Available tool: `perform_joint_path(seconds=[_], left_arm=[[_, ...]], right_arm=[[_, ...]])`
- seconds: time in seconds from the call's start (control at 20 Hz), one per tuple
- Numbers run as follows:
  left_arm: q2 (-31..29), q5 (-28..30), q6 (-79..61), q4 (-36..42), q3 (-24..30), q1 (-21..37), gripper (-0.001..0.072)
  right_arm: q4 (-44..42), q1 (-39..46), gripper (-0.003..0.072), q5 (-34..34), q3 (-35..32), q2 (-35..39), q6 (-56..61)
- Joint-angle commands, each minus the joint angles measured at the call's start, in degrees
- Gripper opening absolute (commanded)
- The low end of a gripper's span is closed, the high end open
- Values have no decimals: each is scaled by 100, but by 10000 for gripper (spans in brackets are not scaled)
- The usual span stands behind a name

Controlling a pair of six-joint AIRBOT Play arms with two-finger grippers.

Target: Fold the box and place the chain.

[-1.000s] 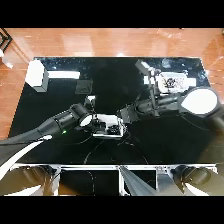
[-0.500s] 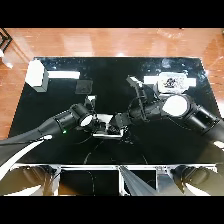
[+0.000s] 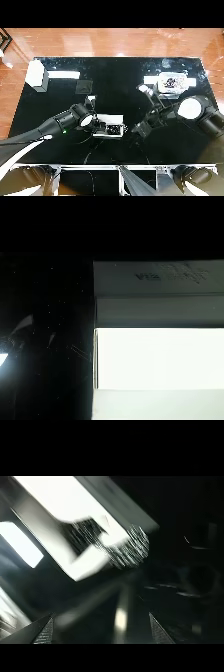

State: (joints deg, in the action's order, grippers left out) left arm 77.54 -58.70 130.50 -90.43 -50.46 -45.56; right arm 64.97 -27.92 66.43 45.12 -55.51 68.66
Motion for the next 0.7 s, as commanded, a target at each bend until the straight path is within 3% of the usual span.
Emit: perform_joint_path(seconds=[0.0,0.25,0.35,0.65], left_arm=[[2,-26,0,0,4,0,23],[2,-33,0,0,4,0,23],[2,-28,0,0,4,0,22],[2,-28,0,0,4,0,23]], right_arm=[[295,-35,673,-739,-828,90,-1239],[210,-586,672,-2035,-1401,52,-2927],[-291,-623,671,-2470,-1401,-111,-3126],[-1611,-623,671,-2931,-1401,-754,-4948]])
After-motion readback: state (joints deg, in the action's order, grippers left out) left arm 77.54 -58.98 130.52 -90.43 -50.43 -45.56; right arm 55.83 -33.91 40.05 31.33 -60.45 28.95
